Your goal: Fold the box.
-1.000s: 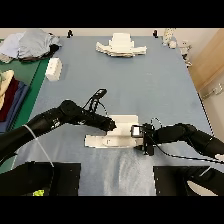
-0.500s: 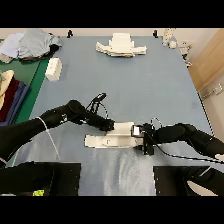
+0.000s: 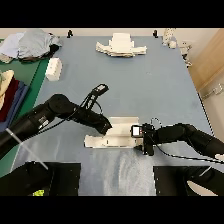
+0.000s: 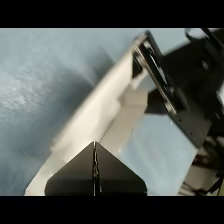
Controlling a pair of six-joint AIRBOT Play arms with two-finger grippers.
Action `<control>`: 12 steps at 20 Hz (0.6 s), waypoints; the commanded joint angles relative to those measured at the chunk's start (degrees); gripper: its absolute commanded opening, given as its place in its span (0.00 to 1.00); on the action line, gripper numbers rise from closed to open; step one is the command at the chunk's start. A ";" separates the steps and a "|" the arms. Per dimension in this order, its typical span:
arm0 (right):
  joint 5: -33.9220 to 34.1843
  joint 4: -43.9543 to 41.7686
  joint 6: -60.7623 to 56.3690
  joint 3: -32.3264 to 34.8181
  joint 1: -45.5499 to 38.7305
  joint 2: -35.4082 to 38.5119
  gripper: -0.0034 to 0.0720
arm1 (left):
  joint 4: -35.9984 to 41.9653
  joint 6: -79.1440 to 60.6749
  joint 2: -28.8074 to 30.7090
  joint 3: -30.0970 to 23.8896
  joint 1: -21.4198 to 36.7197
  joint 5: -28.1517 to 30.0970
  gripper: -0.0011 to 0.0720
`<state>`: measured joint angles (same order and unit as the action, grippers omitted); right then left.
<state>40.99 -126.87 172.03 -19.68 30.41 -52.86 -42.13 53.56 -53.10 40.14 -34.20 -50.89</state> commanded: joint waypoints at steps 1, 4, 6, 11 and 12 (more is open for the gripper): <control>0.02 0.00 -0.07 0.00 0.00 0.04 0.72 | -8.13 -0.11 8.26 -2.01 -5.33 -1.81 0.03; 0.02 0.02 -0.07 0.00 0.00 0.04 0.72 | -12.81 -1.11 12.61 -5.25 -6.67 -2.23 0.03; 0.02 0.00 -0.07 0.00 0.00 0.04 0.72 | -13.27 -11.04 14.80 -9.05 -4.17 -2.60 0.03; 0.04 0.00 -0.07 0.00 0.00 0.04 0.72 | -8.61 -32.52 16.61 -17.00 3.65 -1.99 0.96; 0.02 0.00 -0.07 0.00 0.00 0.04 0.72 | -7.52 -35.78 16.50 -17.90 3.69 -1.40 0.96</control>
<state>41.01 -126.85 171.98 -19.70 30.41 -52.86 -52.03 29.78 -37.36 25.65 -32.82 -52.82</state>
